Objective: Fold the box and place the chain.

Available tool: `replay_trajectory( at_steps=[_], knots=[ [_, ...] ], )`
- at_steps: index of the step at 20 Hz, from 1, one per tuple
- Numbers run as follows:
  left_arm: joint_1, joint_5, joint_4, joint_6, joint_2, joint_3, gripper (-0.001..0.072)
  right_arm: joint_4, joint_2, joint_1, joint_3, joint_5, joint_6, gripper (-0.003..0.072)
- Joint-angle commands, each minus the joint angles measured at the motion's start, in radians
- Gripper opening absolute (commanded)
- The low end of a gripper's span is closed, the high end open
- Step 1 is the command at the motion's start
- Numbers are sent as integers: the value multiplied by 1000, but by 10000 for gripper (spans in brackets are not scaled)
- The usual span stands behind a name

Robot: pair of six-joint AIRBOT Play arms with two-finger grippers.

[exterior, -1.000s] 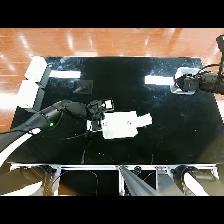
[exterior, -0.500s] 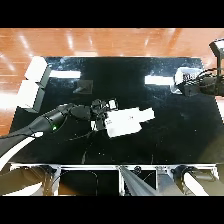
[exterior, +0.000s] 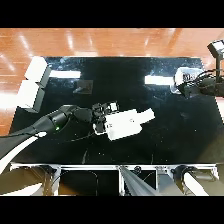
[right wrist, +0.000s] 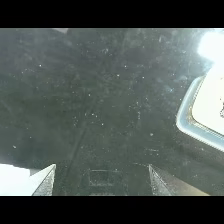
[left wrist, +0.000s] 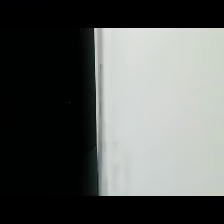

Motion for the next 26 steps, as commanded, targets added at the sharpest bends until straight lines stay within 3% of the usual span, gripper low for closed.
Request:
replay_trajectory(
  at_steps=[1, 5, 8, 11, 14, 16, 19, 22, 26],
  knots=[
    [-5, 6, 31, -6, -25, 0, 22, 0, 0, 0, 0, 18, 0, 720],
    [-5, 7, 34, 108, -24, 11, 22, -16, 0, 0, 0, 87, -66, 720],
    [-3, 103, 21, 222, -16, 36, 20, -106, -1, 0, -25, 233, -94, 720],
    [3, 154, 68, 222, 1, 41, 19, -69, -1, 0, -134, 261, -114, 720],
    [45, 201, 75, 222, 1, 41, 19, 84, -1, 32, -289, 251, -305, 720],
    [59, 197, 76, 222, 1, 41, 19, 159, -3, 125, -385, 204, -491, 720],
    [61, 206, 75, 222, 1, 41, 19, 166, -26, 339, -492, 30, -673, 719],
    [61, 208, 75, 221, 1, 41, 19, 161, -31, 536, -519, -124, -702, 720],
    [61, 210, 75, 212, 0, 41, 19, 160, -41, 623, -519, -236, -703, 720]
  ],
)
